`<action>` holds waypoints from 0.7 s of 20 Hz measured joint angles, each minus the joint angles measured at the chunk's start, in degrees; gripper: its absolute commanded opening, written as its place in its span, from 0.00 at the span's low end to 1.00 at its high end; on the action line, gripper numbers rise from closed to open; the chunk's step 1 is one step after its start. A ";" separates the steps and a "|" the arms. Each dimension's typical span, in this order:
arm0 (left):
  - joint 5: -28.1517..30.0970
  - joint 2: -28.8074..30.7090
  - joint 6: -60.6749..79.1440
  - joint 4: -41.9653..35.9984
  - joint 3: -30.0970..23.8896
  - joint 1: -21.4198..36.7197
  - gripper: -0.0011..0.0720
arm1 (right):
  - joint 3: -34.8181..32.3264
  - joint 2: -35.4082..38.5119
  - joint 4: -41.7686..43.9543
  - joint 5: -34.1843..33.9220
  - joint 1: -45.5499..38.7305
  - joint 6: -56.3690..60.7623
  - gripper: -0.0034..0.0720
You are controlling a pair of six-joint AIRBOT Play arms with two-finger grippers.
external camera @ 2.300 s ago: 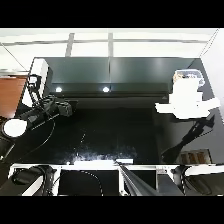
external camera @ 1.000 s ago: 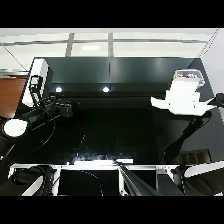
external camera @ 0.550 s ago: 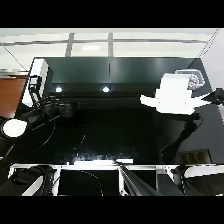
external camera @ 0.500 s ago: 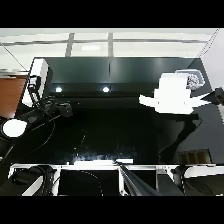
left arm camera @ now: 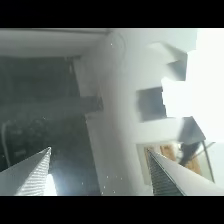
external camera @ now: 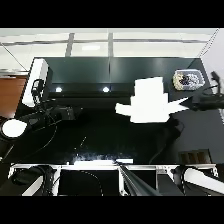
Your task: Fold the box and place the chain.
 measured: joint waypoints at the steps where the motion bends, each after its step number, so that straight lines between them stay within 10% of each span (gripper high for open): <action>1: -0.94 -0.02 -0.09 -0.42 0.02 0.00 0.98 | -3.19 2.45 1.11 -1.57 2.19 -0.63 0.05; 10: -5.07 -3.06 0.24 -5.90 0.02 0.00 0.98 | -25.05 21.55 14.58 -8.31 12.00 -12.70 0.05; 14: -9.20 -11.52 11.21 -19.98 0.11 0.00 0.98 | -27.47 24.20 14.60 -10.16 15.56 -14.88 0.05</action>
